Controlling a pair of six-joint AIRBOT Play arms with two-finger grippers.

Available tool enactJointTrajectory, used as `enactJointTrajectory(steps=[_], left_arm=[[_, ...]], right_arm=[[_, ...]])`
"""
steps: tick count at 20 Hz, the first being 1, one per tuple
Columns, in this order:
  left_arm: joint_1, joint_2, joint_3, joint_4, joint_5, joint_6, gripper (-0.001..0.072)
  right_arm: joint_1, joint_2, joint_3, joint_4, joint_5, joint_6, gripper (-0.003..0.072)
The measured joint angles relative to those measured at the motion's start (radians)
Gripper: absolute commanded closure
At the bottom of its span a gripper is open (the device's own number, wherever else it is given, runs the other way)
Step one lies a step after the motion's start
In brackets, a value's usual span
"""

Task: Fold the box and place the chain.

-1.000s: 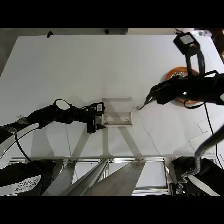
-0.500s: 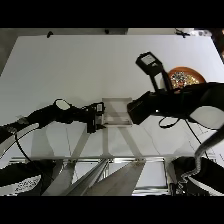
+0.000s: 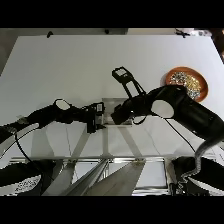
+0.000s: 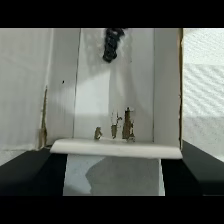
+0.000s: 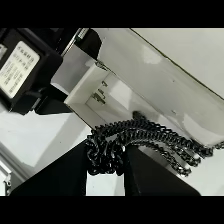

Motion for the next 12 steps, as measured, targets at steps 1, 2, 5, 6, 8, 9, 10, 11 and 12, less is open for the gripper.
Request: enactJointTrajectory(steps=[1,2,5,6,8,9,10,11,12], left_arm=[[0.000,0.000,0.000,0.000,0.000,0.000,0.0323],[0.000,0.000,0.000,0.000,0.000,0.000,0.0323],[0.000,0.000,0.000,0.000,0.000,0.000,0.0323],[0.000,0.000,0.000,0.000,0.000,0.000,0.0323],[0.000,0.000,0.000,0.000,0.000,0.000,0.0323],[0.000,0.000,0.000,0.000,0.000,0.000,0.0323],[0.000,0.000,0.000,0.000,0.000,0.000,0.0323],[0.000,0.000,0.000,0.000,0.000,0.000,0.0323],[0.000,0.000,0.000,0.000,0.000,0.000,0.0323]], right_arm=[[0.001,-0.024,-0.001,0.005,-0.003,0.000,0.0677],[0.001,-0.046,-0.001,0.009,-0.010,0.000,0.0677],[0.007,-0.121,-0.001,0.026,-0.018,0.000,0.0609],[0.010,-0.145,-0.001,0.030,-0.021,0.000,0.0572],[0.014,-0.183,-0.001,0.038,-0.021,0.000,0.0545],[0.014,-0.196,-0.001,0.040,-0.021,0.000,0.0443],[0.015,-0.206,-0.001,0.043,-0.022,0.000,0.0363],[0.015,-0.212,0.000,0.046,-0.023,0.000,0.0357],[0.013,-0.216,-0.001,0.049,-0.020,0.000,0.0357]])
